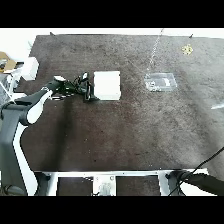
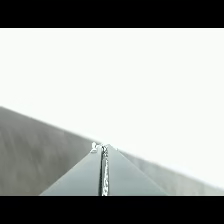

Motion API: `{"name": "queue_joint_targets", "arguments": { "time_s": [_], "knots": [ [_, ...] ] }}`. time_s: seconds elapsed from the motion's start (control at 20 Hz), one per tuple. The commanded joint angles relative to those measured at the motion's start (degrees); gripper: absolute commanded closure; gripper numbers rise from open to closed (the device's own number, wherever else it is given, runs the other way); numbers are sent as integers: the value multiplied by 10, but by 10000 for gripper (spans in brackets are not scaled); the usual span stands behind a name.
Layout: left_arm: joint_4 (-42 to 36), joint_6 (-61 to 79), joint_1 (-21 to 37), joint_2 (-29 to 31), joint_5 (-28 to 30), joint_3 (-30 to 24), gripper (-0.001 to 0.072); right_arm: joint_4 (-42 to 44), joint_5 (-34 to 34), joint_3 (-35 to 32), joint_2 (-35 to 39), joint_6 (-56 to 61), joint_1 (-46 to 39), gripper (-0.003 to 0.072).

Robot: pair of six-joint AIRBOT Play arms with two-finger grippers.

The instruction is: Fold the box and place the chain.

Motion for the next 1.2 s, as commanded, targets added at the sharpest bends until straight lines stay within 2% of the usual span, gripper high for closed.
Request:
{"name": "queue_joint_targets", "arguments": {
  "time_s": [0.0,0.5,0.7,0.8,0.9,0.95,1.0,1.05,1.1,1.15],
  "knots": [
    [0,0,0,0,0,0,186,-1,-40,0,-3,-18,54,682],
    [0,0,0,0,0,0,186,2,14,0,-99,-18,140,682],
    [0,0,0,0,0,0,186,2,153,-5,-130,8,144,681],
    [0,0,0,0,0,0,186,3,175,-47,-149,17,144,681],
    [0,0,0,0,0,0,186,4,152,-107,-174,30,144,681],
    [0,0,0,0,0,0,186,3,141,-133,-190,30,144,627],
    [0,0,0,0,0,0,186,1,140,-145,-204,30,141,335],
    [0,0,0,0,0,0,186,2,147,-150,-213,34,135,315],
    [0,0,0,0,0,0,186,2,151,-155,-212,45,126,415],
    [0,0,0,0,0,0,187,2,159,-158,-207,57,113,429]
  ]
}}
